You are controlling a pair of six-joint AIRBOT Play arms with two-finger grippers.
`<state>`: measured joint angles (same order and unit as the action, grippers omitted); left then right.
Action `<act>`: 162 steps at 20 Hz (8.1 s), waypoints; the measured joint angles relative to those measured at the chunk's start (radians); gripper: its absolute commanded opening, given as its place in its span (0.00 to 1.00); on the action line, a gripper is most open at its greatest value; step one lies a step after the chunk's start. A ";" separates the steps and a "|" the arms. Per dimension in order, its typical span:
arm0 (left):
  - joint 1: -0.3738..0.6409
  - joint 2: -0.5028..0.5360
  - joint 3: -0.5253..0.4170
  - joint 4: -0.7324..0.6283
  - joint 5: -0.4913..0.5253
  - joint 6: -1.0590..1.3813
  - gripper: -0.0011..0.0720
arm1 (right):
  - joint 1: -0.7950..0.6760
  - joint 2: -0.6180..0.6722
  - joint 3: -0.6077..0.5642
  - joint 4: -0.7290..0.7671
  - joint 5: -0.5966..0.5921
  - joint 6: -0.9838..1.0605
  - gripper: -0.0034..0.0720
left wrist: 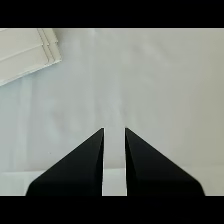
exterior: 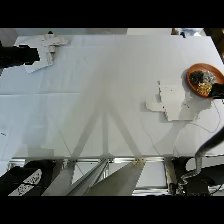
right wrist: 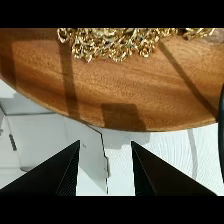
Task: Fold the box and place the chain.
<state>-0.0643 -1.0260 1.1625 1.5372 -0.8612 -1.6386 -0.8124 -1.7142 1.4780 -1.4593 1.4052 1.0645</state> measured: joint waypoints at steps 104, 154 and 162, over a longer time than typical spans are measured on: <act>0.000 0.000 0.000 0.005 -0.006 0.000 0.63 | 0.671 0.488 -0.998 1.381 -0.946 -0.946 0.06; -0.267 -1.057 0.614 -0.952 -0.406 1.256 0.03 | 0.671 0.488 -0.998 1.382 -0.947 -0.946 0.07; -0.268 -1.060 0.614 -0.959 -0.402 1.261 0.03 | 0.671 0.489 -0.998 1.381 -0.947 -0.946 0.07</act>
<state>-0.3325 -2.0857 1.7763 0.5785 -1.2629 -0.3775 -0.1417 -1.2255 0.4801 -0.0784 0.4580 0.1184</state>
